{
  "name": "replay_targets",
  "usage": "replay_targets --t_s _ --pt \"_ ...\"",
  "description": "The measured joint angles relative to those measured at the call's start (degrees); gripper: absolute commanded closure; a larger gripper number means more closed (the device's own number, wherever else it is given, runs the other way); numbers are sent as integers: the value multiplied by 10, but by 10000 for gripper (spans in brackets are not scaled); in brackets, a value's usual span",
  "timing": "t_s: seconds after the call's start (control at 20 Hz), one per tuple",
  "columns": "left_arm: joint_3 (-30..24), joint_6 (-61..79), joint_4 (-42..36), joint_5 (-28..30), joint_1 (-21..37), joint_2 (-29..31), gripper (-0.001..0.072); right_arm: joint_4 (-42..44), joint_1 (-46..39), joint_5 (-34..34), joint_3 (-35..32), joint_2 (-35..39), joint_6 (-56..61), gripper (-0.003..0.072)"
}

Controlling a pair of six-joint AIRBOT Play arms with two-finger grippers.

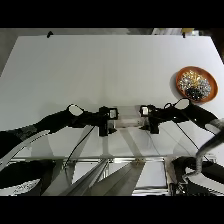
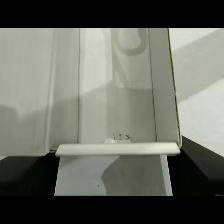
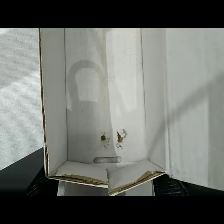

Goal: Fold the box and place the chain.

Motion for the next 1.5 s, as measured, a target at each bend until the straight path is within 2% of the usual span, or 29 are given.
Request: replay_targets --t_s 0.05,0.15,0.2,0.25,1.25,1.35,1.45,1.5 --pt "0 3 -3 0 -1 -1 32 0 0 0 0 0 0 346" --pt "0 7 -7 0 -2 -2 257 0 0 0 0 0 0 346" --pt "0 9 -8 0 -3 -2 327 0 0 0 0 0 0 346" --pt "0 10 -9 0 -3 -2 348 0 0 0 0 0 0 346" --pt "0 13 -11 1 -3 -2 347 1 0 3 0 0 -1 339" --pt "0 13 -11 1 -3 -2 347 -1 0 3 0 0 0 92" --pt "0 14 -11 2 -3 -2 347 -13 -1 4 0 4 13 19" --pt "0 14 -12 3 -3 -2 347 -21 -1 0 0 9 28 20"
